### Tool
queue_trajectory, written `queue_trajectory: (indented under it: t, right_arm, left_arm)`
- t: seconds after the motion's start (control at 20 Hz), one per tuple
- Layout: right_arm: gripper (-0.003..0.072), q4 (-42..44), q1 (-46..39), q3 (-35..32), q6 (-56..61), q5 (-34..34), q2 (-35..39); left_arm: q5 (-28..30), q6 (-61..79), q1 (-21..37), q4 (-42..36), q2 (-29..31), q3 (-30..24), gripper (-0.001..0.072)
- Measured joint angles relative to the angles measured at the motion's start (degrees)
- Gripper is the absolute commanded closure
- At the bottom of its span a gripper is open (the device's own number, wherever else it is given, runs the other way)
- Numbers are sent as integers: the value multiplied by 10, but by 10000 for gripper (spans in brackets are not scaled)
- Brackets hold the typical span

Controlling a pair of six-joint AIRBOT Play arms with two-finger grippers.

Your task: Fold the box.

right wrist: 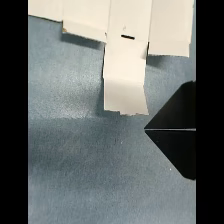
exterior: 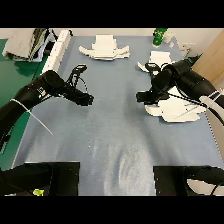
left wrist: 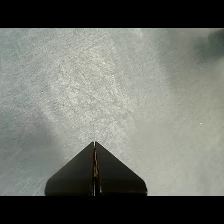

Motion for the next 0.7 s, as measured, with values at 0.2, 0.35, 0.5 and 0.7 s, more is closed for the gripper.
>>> queue_trajectory:
  t: [0.2,0.35,0.5,0.7]
  right_arm:
    - [684,0,0,0,0,18,0]
    - [684,0,0,0,0,35,-1]
    - [585,26,0,0,9,59,-2]
    - [250,-15,-23,19,22,48,-2]
  left_arm:
    - [0,0,0,0,0,0,694]
    - [1,0,0,-1,0,0,694]
    - [6,0,-1,-6,0,0,693]
    - [21,0,-3,-39,0,0,558]
